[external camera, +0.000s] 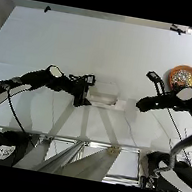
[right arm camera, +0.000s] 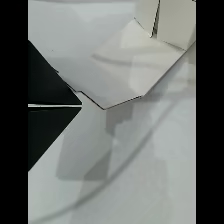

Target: Fold the box and place the chain.

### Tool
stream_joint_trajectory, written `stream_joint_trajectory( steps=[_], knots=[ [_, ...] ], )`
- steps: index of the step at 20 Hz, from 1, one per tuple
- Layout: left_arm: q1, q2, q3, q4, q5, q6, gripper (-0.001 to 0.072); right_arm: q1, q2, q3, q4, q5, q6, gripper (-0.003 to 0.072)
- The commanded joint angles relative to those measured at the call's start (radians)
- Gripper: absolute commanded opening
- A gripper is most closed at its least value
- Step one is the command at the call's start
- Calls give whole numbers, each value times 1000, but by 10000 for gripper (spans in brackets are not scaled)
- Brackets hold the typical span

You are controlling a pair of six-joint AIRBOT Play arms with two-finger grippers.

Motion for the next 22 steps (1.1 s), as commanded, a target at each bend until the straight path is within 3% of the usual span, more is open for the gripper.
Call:
stream_joint_trajectory(
  steps=[1, 10, 13, 17, 18, 22],
  knots=[
    [1, 1, 0, 0, 1, 0, 383, 55, -79, -3, 69, -15, 59, 7],
    [1, 1, 1, 0, 1, 0, 383, 130, -142, -3, 222, -40, 31, 11],
    [1, 1, 0, 0, 1, 0, 383, 130, -142, -2, 261, -22, 32, 126],
    [1, 1, 0, 0, 0, 0, 383, 130, -107, 0, 287, -17, 36, 145],
    [1, 1, 1, 0, 1, 0, 383, 130, -98, 0, 301, -15, 39, 191],
    [1, 1, 0, 0, 1, 0, 383, 130, -84, 0, 351, 9, 49, 198]
  ],
)
